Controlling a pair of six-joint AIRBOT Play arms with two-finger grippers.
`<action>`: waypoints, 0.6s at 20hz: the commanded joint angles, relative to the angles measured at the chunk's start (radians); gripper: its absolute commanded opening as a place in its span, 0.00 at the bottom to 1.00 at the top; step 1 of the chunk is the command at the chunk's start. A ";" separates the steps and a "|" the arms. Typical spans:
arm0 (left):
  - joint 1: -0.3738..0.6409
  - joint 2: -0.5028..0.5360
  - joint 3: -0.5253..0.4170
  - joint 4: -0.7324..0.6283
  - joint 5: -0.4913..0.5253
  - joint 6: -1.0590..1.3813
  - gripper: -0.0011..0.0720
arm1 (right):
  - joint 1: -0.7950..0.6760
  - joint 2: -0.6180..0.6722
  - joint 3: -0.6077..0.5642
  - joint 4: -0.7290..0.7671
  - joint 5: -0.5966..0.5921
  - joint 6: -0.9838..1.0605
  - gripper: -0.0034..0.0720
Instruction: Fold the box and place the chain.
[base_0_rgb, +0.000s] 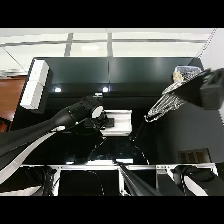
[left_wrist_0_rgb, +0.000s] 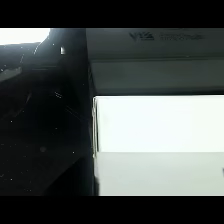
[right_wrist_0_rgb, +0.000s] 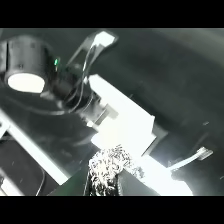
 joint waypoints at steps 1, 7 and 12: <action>0.001 0.000 0.001 0.001 0.001 0.000 0.05 | 0.032 -0.008 -0.131 0.053 -0.085 -0.033 0.06; 0.001 0.000 0.001 0.001 0.001 0.000 0.05 | 0.108 -0.090 -0.360 0.104 -0.342 -0.063 0.06; 0.001 0.000 0.001 0.000 0.001 0.000 0.05 | 0.218 -0.220 -0.381 0.125 -0.378 -0.085 0.06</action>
